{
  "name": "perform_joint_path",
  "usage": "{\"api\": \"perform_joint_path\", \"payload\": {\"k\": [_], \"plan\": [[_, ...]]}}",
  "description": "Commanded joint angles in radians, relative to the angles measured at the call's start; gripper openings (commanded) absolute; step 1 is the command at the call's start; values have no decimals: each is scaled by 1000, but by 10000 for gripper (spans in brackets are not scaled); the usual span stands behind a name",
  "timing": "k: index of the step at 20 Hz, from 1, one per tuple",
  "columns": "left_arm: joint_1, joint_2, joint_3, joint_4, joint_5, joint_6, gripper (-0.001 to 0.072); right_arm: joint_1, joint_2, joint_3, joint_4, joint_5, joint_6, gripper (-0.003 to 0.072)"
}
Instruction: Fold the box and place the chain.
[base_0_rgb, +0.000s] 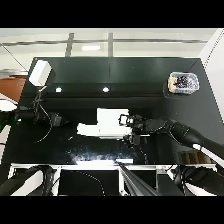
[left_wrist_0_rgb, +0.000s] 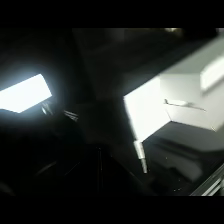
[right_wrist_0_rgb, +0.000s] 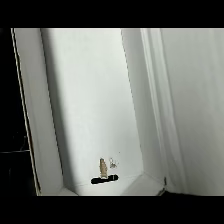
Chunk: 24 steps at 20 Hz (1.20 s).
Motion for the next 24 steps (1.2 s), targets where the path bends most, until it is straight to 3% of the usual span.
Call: {"api": "perform_joint_path", "payload": {"k": [1, 4, 10, 11, 12, 13, 24], "plan": [[84, -71, -51, 22, -31, -254, 29, 1, 1, 0, 0, 0, 0, 464], [41, -175, -82, -34, -31, -254, 27, 0, 1, -1, 0, 0, 1, 463], [-189, -301, -82, -165, 62, -214, 34, 0, 1, -1, 1, 0, 1, 464], [-209, -300, -81, -187, 68, -184, 141, 0, 1, -1, 1, 0, 1, 464], [-222, -300, -77, -199, 67, -163, 398, 0, 1, -1, 1, 0, 1, 464], [-235, -300, -70, -197, 62, -163, 552, 0, 1, -1, 0, 0, 1, 464], [-308, -293, 90, -191, -36, -175, 579, 1, 1, -1, 0, 0, 1, 463]]}}
